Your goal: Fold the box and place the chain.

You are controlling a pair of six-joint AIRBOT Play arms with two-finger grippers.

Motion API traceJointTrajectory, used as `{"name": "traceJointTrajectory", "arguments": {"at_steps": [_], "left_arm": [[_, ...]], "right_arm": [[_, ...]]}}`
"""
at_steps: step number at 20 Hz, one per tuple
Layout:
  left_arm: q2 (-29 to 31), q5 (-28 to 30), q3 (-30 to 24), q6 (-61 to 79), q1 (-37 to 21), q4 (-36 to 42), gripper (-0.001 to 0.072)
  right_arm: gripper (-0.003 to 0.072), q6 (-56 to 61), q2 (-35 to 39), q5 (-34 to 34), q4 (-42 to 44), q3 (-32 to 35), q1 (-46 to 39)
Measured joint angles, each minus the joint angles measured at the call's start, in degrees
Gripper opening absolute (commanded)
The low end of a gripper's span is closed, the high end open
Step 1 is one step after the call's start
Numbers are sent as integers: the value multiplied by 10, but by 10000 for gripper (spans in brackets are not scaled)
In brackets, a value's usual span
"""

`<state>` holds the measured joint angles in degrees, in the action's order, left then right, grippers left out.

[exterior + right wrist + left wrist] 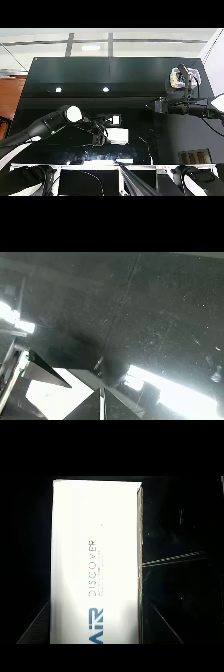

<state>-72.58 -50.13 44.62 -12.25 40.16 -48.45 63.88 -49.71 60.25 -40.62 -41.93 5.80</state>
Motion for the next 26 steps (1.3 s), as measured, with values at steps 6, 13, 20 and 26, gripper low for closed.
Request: {"name": "traceJointTrajectory", "arguments": {"at_steps": [6,13,20,26], "left_arm": [[-38,45,0,-12,28,-3,367],[-15,43,3,-83,-70,-19,294],[-60,74,132,-209,-364,-67,294],[-271,9,436,-336,-530,-184,294]], "right_arm": [[39,0,0,-1,0,0,0],[40,3,0,-1,0,0,0],[39,9,0,-2,0,0,0],[40,13,0,-8,0,0,0]]}}
